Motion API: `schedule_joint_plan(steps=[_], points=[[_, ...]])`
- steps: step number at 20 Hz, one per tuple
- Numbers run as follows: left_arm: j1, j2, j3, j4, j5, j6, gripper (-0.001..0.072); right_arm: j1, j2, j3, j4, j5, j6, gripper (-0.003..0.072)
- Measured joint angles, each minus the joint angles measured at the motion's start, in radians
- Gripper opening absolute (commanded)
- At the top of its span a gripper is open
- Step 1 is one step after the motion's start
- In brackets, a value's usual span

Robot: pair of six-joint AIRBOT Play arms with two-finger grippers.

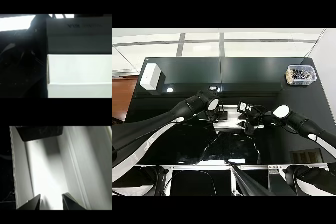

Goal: Fold the box and place the chain.

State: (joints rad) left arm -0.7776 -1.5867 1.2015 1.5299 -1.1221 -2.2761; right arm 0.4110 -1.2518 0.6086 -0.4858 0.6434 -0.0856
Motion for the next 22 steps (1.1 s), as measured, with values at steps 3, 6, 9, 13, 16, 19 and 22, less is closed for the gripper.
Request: schedule_joint_plan(steps=[3,6,9,13,16,19,22], points=[[0.000,0.000,0.000,-0.003,-0.003,0.000,0.0026,0.001,-0.001,0.000,-0.001,-0.017,0.024,0.0396],[0.000,0.000,0.000,-0.005,-0.003,0.001,0.0026,0.002,-0.002,0.000,-0.003,-0.029,0.037,0.0012],[0.000,0.000,0.000,-0.010,-0.004,0.003,0.0027,-0.001,0.014,0.000,-0.029,-0.027,0.095,0.0012],[0.000,0.000,0.000,-0.024,-0.004,0.002,0.0027,-0.066,0.121,0.016,-0.186,0.028,0.439,0.0011],[0.000,0.000,0.000,-0.031,-0.006,0.003,0.0027,-0.214,0.206,0.030,-0.373,0.119,0.860,0.0011],[0.000,0.000,0.000,-0.031,-0.005,0.003,0.0028,-0.428,0.218,0.004,-0.495,0.182,1.218,0.0011],[0.000,0.000,0.000,-0.031,-0.005,0.002,0.0027,-0.592,0.165,-0.034,-0.469,0.273,1.351,0.0011]])
